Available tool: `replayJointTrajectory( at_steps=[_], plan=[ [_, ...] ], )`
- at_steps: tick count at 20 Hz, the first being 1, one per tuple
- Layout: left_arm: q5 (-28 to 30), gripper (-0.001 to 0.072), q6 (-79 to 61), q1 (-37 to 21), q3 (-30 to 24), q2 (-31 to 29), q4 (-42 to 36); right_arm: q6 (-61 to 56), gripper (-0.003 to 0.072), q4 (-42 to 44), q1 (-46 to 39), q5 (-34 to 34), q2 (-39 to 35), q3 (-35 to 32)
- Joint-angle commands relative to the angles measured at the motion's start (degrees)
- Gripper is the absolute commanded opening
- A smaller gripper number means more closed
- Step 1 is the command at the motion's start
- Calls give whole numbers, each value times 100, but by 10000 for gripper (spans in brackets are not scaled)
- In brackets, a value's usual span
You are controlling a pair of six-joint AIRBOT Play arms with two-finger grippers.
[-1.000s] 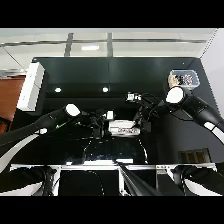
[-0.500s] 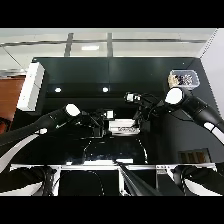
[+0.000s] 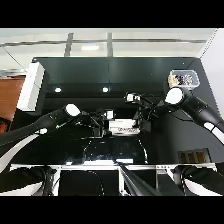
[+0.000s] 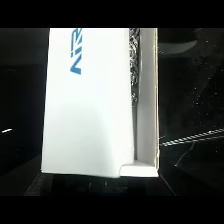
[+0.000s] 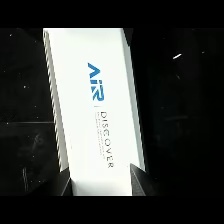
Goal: Fold the box and place the chain.
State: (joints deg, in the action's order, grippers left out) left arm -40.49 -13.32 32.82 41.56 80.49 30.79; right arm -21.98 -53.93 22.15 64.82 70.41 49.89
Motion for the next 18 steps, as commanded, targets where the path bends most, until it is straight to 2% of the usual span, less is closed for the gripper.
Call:
replayJointTrajectory(
  at_steps=[1, 3, 8, 9, 10, 14, 15, 18],
  plan=[
    [0, 466, 11, -4, 7, 0, 2, -31, 389, -61, 37, 90, -7, -2],
    [0, 466, 31, -4, 7, 0, 2, -63, 491, -129, 42, 96, -92, -2],
    [0, 466, 31, -2, 7, 0, 2, -260, 473, -227, 48, 90, -328, -4],
    [0, 466, 31, -4, 7, 0, 2, -260, 462, -225, 48, 50, -328, -2],
    [0, 466, 28, -4, 7, 0, 2, -260, 369, -227, 48, 46, -328, -2],
    [0, 466, 28, -2, 7, 0, 2, -262, 364, -317, 48, 50, -323, -4],
    [0, 466, 28, -4, 7, 0, 2, -262, 310, -321, 50, 57, -323, -17],
    [-2, 466, 28, -4, 7, 0, 2, -260, 304, -326, 48, -20, -323, -186]
  ],
)
